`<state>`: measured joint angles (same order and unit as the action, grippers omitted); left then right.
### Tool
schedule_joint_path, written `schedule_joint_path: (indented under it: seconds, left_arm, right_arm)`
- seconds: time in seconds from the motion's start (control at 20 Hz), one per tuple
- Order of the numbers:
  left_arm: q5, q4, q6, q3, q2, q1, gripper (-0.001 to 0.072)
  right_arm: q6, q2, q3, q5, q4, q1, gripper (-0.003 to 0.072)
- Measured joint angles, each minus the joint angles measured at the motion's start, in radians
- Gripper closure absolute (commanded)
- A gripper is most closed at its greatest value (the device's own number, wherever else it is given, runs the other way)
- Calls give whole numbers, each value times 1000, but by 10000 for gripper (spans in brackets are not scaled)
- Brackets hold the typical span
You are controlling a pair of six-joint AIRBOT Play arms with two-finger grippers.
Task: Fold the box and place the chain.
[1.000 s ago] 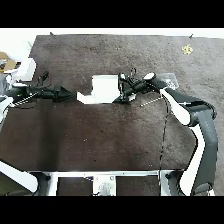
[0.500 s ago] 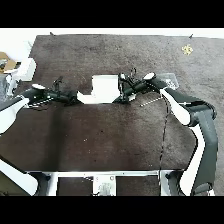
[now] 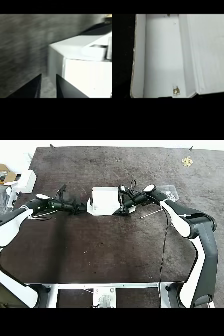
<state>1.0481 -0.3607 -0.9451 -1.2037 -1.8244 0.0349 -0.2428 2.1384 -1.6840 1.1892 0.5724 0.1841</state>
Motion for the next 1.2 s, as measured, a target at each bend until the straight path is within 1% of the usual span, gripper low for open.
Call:
schedule_joint_path:
  seconds: [0.3, 0.35, 0.4, 0.6, 0.9, 1.2]
  left_arm:
    - [35, 11, 9, -59, 0, 34, 496]
    - [38, 6, 5, -72, 0, 41, 448]
    - [41, 2, 5, -84, 0, 46, 417]
    - [50, -35, -19, -122, 0, 72, 418]
    - [51, -201, -172, -203, 0, 121, 419]
    - [60, -445, -391, -303, 0, 193, 419]
  right_arm:
    - [0, 0, 0, 0, 0, 0, 248]
    - [0, 0, 0, 0, 0, 0, 248]
    - [0, 0, 0, 0, 0, 0, 248]
    - [0, 0, 0, 0, 0, 0, 248]
    - [-1, 0, 0, 0, 0, 0, 248]
    - [0, 0, 0, 0, 0, 0, 248]
